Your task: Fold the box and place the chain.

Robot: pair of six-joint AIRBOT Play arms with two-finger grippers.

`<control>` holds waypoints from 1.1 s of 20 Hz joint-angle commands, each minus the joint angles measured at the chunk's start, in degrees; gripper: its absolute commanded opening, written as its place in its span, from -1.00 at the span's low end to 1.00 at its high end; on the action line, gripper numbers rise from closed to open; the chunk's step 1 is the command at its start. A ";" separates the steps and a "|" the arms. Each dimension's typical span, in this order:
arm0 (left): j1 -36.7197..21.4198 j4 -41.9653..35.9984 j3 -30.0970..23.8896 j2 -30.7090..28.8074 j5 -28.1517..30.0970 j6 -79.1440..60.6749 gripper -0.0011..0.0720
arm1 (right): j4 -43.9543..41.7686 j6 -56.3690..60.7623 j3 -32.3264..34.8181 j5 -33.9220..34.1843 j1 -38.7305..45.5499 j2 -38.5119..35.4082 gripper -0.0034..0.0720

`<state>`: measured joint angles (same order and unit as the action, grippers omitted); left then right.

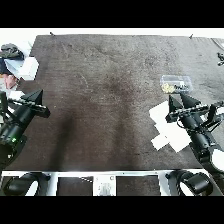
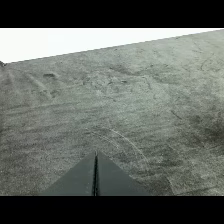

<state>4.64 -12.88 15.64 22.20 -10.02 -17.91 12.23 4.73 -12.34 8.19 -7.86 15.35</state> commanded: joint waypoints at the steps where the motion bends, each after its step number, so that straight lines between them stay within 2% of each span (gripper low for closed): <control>1: 0.02 0.02 0.07 -0.04 0.00 0.00 -0.94 | 0.00 0.00 -0.02 0.00 0.02 -0.04 0.11; 9: 0.02 0.02 0.07 -0.04 -0.02 0.00 -0.94 | 1.40 -0.17 -0.85 0.55 0.07 -0.02 0.11; 12: 0.02 0.02 0.07 -0.04 0.00 0.00 -0.94 | 1.01 -0.17 -3.76 2.86 0.76 0.07 0.11; 15: 0.02 0.02 0.07 -0.04 -0.02 0.00 -0.94 | -2.29 -0.17 -8.59 1.77 6.67 2.99 0.11; 17: 0.02 0.02 0.07 -0.04 0.00 0.00 -0.94 | -2.45 -0.07 -12.70 -4.70 13.44 7.74 0.11; 18: 0.02 0.02 0.07 -0.04 0.00 0.00 -0.94 | -2.40 0.28 -15.06 -10.03 17.77 11.15 0.11; 20: 0.02 0.02 0.07 -0.04 0.00 0.00 -0.94 | -1.42 2.71 -20.00 -24.50 27.74 18.93 0.11; 22: 0.02 0.02 0.07 -0.04 0.00 0.00 -0.94 | 6.91 8.81 -25.83 -41.20 38.34 27.39 0.11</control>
<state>4.64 -12.86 15.64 22.20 -10.02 -17.91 12.75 7.57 -31.24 -11.42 17.93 33.12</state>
